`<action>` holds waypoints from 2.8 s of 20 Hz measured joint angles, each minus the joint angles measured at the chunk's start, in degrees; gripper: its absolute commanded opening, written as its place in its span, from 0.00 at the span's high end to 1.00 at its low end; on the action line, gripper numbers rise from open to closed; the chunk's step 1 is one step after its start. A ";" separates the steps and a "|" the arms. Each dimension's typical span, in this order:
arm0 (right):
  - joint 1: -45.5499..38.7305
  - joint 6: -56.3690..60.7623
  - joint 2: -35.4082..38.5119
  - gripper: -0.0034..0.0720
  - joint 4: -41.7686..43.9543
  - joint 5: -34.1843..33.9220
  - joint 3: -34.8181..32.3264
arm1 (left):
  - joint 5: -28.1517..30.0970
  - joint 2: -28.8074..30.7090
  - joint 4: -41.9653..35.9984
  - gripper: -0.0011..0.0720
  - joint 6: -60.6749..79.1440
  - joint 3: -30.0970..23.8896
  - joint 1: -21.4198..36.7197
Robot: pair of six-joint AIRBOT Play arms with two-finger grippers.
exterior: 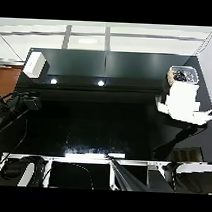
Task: Fold the box and place the chain.
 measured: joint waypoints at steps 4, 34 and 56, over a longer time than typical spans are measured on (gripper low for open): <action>0.52 -0.37 0.00 0.94 7.19 5.01 -0.55 | 0.00 0.02 0.00 0.94 0.00 0.00 0.00; 67.82 -11.04 43.01 0.94 41.59 -41.79 -56.48 | -16.20 -33.20 -20.52 0.02 13.44 1.92 -17.11; 66.53 -11.08 43.17 0.04 37.18 -43.47 -55.67 | -36.54 -58.88 -26.73 0.95 52.72 15.30 -12.11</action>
